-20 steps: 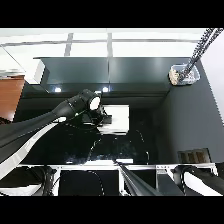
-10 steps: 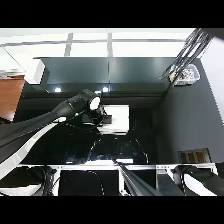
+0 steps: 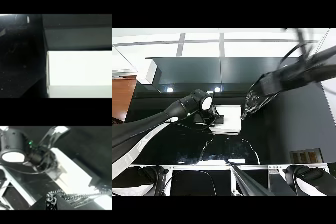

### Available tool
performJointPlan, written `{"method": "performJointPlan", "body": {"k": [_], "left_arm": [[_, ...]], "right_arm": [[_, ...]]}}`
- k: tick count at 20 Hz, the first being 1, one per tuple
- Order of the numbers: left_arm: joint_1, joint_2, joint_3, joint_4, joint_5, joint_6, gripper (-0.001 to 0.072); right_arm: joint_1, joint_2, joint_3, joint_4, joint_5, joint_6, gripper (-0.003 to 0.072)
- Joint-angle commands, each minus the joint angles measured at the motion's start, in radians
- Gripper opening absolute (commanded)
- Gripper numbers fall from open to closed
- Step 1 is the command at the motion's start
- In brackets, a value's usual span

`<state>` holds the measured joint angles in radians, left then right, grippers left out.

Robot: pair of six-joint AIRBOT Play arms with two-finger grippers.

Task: Fold the box and place the chain.

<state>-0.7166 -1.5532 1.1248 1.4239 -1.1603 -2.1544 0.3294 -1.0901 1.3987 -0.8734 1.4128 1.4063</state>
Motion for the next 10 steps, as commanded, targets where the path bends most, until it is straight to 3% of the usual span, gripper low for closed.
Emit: {"method": "performJointPlan", "body": {"k": [1,3,8,9,10], "left_arm": [[0.001,-0.001,0.000,0.000,0.000,0.000,0.0027],[0.001,-0.001,0.000,0.000,0.000,0.000,0.0027],[0.000,-0.001,0.000,0.000,0.000,0.000,0.0027],[0.000,-0.001,0.000,0.000,0.000,0.000,0.0027],[0.001,-0.001,0.000,0.000,0.000,0.000,0.0027]], "right_arm": [[0.081,-0.006,-0.174,0.069,-0.229,-0.001,0.0017],[0.092,-0.011,-0.227,0.099,-0.303,-0.001,0.0017],[0.093,-0.030,-0.325,0.112,-0.319,0.003,0.0034],[0.093,-0.037,-0.346,0.113,-0.314,0.003,0.0302],[0.092,-0.038,-0.361,0.099,-0.314,0.001,0.0451]]}}
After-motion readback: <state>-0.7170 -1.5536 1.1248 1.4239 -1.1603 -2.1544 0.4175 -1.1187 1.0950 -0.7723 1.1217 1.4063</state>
